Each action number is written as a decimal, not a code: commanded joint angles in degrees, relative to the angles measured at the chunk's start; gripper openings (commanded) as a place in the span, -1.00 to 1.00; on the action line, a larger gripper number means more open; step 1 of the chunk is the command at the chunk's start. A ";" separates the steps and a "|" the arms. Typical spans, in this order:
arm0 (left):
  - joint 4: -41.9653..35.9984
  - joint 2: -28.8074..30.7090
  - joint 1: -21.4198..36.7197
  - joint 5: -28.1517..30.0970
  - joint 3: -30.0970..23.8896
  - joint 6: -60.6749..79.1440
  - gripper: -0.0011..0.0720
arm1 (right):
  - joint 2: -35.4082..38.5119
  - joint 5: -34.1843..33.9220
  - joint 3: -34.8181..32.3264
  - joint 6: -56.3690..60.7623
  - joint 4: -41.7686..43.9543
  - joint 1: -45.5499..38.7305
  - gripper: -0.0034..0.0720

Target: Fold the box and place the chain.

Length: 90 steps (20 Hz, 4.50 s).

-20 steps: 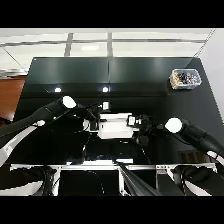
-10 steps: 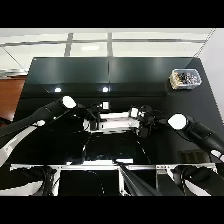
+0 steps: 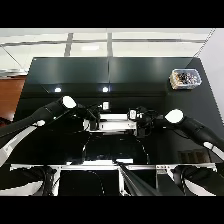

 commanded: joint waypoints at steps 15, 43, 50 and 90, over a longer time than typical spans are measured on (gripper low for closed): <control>-0.04 -0.02 -0.04 0.02 0.04 -0.11 -0.89 | -6.64 5.03 0.17 -5.88 1.57 -4.79 0.67; -0.04 -0.02 -0.02 0.09 0.04 -0.11 -0.88 | -9.29 2.64 2.80 2.71 -4.83 -2.16 0.67; -0.04 -0.02 -0.02 0.31 0.04 -0.11 -0.88 | -9.29 2.67 2.80 2.71 -4.85 -2.16 0.38; 0.07 -0.48 1.68 -0.09 1.46 -39.34 -0.89 | -9.29 2.43 2.80 2.75 -5.42 -1.70 -0.24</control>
